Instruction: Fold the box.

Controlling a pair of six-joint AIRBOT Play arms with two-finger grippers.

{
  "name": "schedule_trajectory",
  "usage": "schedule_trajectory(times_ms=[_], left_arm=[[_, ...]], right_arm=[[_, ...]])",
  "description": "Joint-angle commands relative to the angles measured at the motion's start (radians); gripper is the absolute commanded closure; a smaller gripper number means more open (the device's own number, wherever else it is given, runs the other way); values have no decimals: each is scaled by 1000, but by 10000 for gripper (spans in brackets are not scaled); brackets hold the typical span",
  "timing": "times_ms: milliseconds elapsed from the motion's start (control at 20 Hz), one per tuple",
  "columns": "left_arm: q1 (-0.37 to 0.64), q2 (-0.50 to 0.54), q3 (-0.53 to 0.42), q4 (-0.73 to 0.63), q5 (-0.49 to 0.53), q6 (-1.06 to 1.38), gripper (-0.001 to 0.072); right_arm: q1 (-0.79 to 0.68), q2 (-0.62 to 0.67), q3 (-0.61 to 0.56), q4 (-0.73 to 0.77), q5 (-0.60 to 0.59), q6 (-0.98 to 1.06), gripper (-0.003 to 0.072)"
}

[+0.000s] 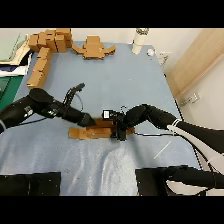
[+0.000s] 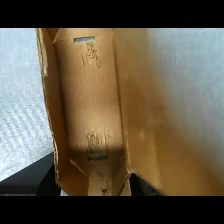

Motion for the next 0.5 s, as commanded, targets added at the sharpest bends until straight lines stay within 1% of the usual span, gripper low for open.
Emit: schedule_trajectory(times_ms=[0, 100, 200, 250, 350, 450], left_arm=[[-16, -118, 86, -16, 128, -28, 698], [-16, -204, 121, 28, 116, -68, 699], [-16, -260, 129, 101, 116, -120, 699], [-18, -280, 130, 135, 105, -146, 699], [-18, -306, 130, 146, 78, -160, 699], [-17, -312, 130, 146, 89, -161, 699]], right_arm=[[0, -1, 0, -10, 0, 0, 173], [0, -1, 0, -11, 1, 0, 173], [0, -1, 0, -11, 1, 0, 173], [0, -1, 0, -12, 1, 0, 173], [0, -1, 0, -14, 1, 0, 173], [0, -1, 0, -14, 0, 0, 173]])
